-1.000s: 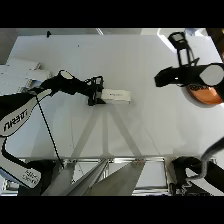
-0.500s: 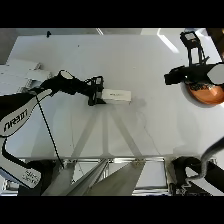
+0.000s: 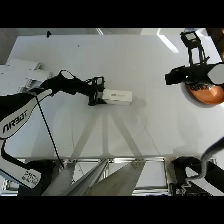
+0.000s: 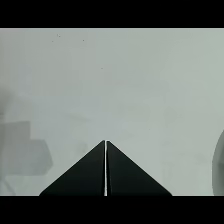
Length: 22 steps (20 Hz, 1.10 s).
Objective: Fold the box and place the chain.
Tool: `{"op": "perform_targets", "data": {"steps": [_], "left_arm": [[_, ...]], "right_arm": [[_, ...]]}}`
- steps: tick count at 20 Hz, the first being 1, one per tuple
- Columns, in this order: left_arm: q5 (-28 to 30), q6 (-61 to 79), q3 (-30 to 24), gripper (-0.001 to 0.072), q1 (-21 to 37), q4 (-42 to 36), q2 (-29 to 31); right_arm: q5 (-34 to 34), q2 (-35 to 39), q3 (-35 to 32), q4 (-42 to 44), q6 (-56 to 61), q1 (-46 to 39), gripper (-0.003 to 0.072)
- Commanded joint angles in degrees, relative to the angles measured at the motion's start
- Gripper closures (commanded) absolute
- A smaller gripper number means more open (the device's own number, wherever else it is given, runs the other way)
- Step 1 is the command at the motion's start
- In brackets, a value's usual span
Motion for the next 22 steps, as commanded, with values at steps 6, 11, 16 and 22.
{"op": "perform_targets", "data": {"steps": [6, 11, 16, 22], "left_arm": [[11.47, -13.64, 0.02, 0.0704, 0.98, -0.11, 15.89], [25.22, -28.44, 0.0, 0.0704, 4.04, 1.42, 18.01], [40.92, -45.07, 0.0, 0.0704, 9.9, 2.82, 17.4], [40.54, -66.36, -0.04, 0.0706, 16.35, 15.89, 9.01]], "right_arm": [[0.0, 0.04, 0.02, 0.0, 0.0, -0.02, 0.0672], [0.0, 0.04, 0.02, 0.0, 0.0, -0.02, 0.0672], [0.0, 0.04, 0.02, 0.0, 0.0, -0.02, 0.0672], [-0.02, 0.04, 0.02, 0.0, 0.0, -0.02, 0.0672]]}}
